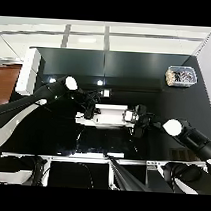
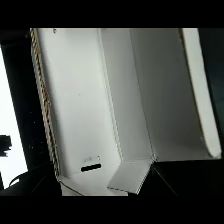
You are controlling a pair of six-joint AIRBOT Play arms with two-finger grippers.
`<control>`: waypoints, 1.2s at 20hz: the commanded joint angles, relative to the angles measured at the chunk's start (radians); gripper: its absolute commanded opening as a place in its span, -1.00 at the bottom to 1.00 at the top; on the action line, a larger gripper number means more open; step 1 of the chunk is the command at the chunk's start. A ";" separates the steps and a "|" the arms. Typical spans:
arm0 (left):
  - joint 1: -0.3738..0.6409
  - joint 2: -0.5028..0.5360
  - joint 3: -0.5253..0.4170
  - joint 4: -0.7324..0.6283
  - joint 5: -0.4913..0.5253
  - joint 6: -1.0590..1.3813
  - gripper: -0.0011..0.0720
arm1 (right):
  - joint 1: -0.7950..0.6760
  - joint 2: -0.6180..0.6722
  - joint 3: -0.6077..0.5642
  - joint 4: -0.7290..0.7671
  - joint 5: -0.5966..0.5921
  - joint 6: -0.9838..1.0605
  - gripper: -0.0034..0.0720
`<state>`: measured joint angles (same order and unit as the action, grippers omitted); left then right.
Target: Fold the box and place the chain.
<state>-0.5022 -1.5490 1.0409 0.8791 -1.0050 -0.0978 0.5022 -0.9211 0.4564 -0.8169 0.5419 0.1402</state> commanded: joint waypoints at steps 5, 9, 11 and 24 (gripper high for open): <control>-0.004 0.000 0.001 -0.005 0.002 -0.005 -0.90 | -0.077 -0.038 0.005 0.140 -0.014 -0.042 0.99; -0.004 0.000 0.001 -0.005 0.002 -0.005 -0.90 | -0.084 -0.111 0.042 0.269 0.016 -0.197 0.99; -0.004 0.000 0.001 -0.005 0.002 -0.005 -0.90 | -0.084 -0.168 0.066 0.278 0.058 -0.223 0.99; -0.004 0.000 0.001 -0.005 0.001 -0.005 -0.90 | -0.139 -0.327 0.075 0.258 0.177 -0.373 0.99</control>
